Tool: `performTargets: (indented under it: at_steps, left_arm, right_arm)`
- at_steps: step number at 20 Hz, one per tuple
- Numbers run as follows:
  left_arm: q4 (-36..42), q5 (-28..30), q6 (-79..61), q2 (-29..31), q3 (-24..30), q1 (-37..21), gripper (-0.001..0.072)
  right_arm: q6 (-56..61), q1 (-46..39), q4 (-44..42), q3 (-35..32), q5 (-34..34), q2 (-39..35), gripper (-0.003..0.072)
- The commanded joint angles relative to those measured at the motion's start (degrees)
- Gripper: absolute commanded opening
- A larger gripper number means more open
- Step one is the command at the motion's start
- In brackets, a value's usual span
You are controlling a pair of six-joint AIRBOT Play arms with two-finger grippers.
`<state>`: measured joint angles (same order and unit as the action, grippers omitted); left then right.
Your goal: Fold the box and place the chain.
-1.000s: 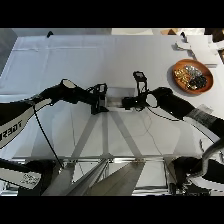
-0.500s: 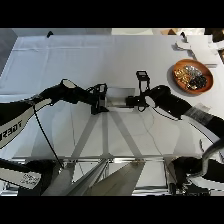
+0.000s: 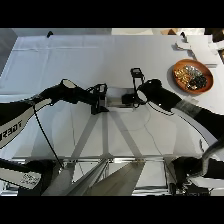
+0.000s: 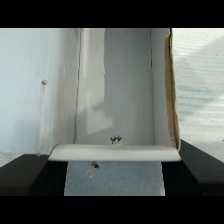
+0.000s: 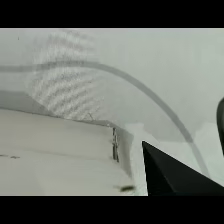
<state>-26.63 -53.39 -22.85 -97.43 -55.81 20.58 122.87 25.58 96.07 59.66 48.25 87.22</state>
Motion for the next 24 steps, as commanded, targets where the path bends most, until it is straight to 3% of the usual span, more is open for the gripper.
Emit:
performTargets:
  at_steps: [1, 4, 5, 7, 11, 13, 14, 20, 24]
  left_arm:
    - [0.00, 0.04, 0.00, 0.00, 0.00, 0.00, 0.0256]
    - [0.02, 0.02, 0.00, 0.02, 0.00, 0.00, 0.0256]
    - [0.00, 0.02, 0.00, 0.02, 0.00, 0.00, 0.0256]
    - [0.00, 0.02, 0.00, 0.02, 0.00, 0.00, 0.0256]
    - [0.00, 0.02, 0.00, 0.02, 0.00, 0.00, 0.0256]
    - [0.00, 0.04, 0.00, 0.02, 0.00, 0.00, 0.0256]
    - [0.00, 0.02, 0.00, 0.02, 0.00, 0.00, 0.0256]
    - [0.00, 0.04, 0.00, 0.02, 0.00, 0.00, 0.0256]
    - [0.00, 0.02, 0.00, 0.02, 0.00, 0.00, 0.0256]
  right_arm:
    - [3.34, 1.68, 2.34, 0.70, 2.54, 2.27, 0.0444]
    - [9.64, 2.32, 5.75, 1.14, 1.75, 2.34, 0.0277]
    - [9.64, 2.32, 5.88, 1.55, 1.55, 2.34, 0.0141]
    - [9.66, 2.32, 5.84, 2.05, 0.55, 2.34, 0.0012]
    - [10.80, 2.32, 5.53, 2.25, 0.55, 2.29, 0.0026]
    - [10.75, 2.32, 4.39, 2.25, 1.27, 1.51, 0.0309]
    - [10.75, 2.32, 4.00, 2.25, 2.05, 0.57, 0.0400]
    - [10.58, 1.62, 1.97, 2.23, 10.82, -10.10, 0.0407]
    - [3.56, -5.31, -0.13, 2.25, 13.20, -18.40, 0.0407]
